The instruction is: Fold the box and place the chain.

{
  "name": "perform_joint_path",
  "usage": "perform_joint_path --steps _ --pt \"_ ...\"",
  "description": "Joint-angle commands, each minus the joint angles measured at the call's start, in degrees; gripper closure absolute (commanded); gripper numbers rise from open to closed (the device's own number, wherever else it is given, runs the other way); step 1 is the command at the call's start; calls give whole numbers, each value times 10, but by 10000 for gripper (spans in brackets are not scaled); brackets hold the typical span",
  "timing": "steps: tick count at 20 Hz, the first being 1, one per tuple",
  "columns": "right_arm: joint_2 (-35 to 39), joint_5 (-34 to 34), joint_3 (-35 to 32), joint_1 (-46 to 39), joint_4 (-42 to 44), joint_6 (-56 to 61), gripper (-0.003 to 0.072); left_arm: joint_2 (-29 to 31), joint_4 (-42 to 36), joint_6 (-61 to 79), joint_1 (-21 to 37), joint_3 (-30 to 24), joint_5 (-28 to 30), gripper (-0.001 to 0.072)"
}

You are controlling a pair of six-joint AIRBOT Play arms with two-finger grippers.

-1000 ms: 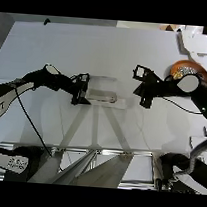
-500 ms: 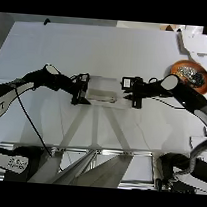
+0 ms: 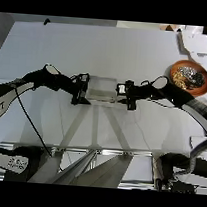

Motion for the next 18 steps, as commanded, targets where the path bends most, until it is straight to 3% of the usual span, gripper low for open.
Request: perform_joint_path --steps 1,4,7,18 --pt "-3 5 0 3 8 -7 393 0 0 0 0 0 0 434" --pt "-3 3 0 17 11 -6 405 0 0 0 0 0 0 434" --pt "-3 3 0 28 24 -6 532 0 0 0 0 0 0 434" --pt "-3 -21 0 30 85 -1 524 0 0 0 0 0 0 434"
